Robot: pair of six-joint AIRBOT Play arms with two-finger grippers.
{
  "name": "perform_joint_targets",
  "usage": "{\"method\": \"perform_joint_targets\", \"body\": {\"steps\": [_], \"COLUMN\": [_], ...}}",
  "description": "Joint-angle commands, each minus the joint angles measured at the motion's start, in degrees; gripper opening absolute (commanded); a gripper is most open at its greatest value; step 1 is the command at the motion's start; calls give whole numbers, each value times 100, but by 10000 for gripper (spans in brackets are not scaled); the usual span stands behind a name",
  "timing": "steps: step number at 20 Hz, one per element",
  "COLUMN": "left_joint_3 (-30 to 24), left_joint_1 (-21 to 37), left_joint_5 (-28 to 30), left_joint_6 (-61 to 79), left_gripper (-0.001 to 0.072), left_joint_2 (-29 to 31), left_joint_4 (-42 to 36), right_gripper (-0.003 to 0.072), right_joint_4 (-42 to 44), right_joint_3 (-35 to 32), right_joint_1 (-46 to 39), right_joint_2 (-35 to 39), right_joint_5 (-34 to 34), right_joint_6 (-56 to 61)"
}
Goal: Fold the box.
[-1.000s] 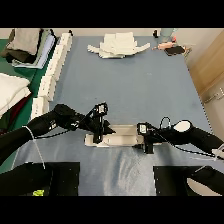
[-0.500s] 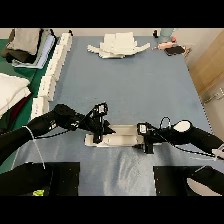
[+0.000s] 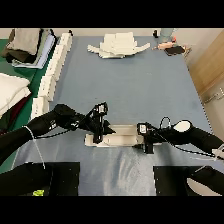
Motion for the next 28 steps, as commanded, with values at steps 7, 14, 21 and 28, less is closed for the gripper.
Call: {"method": "perform_joint_targets", "body": {"steps": [7, 14, 21, 28], "left_joint_3": [4, 15, 15, 24], "left_joint_1": [4, 511, 68, -2020], "left_joint_5": [79, -555, -1598, 2448], "left_joint_6": [-682, -4190, -7661, -9241], "left_gripper": [430, 718, 16, 16], "left_joint_2": [11, 1069, 2369, 1412], "left_joint_4": [-4, 2356, 1805, 608], "right_gripper": [515, 515, 514, 514], "right_joint_4": [2, 0, 0, 2], "right_joint_3": [-4, -4, -4, -4], "right_joint_1": [0, 0, 0, 0], "right_joint_2": [-4, -4, -4, -4], "right_joint_5": [0, -2, 0, 0], "right_joint_6": [0, 0, 0, 0]}}
